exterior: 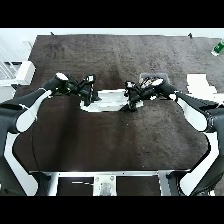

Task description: Fold the box and place the chain.

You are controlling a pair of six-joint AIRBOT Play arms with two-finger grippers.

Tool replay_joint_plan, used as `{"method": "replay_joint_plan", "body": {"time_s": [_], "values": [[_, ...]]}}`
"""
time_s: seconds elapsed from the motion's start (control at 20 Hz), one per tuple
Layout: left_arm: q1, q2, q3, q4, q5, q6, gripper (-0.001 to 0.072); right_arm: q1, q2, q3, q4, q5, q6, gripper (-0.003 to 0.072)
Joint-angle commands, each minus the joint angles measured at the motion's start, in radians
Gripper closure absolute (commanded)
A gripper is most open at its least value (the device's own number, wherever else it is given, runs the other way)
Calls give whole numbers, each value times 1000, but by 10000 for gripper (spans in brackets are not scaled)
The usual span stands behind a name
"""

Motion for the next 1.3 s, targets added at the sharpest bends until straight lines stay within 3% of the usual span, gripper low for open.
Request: {"method": "replay_joint_plan", "body": {"time_s": [0.0,1.2,1.25], "values": [[1,0,1,0,0,0,689,7,0,10,-33,6,0,59],[1,0,1,0,0,0,689,7,-1,16,-68,4,61,75],[1,0,1,0,0,0,689,7,-1,16,-68,4,60,128]]}}
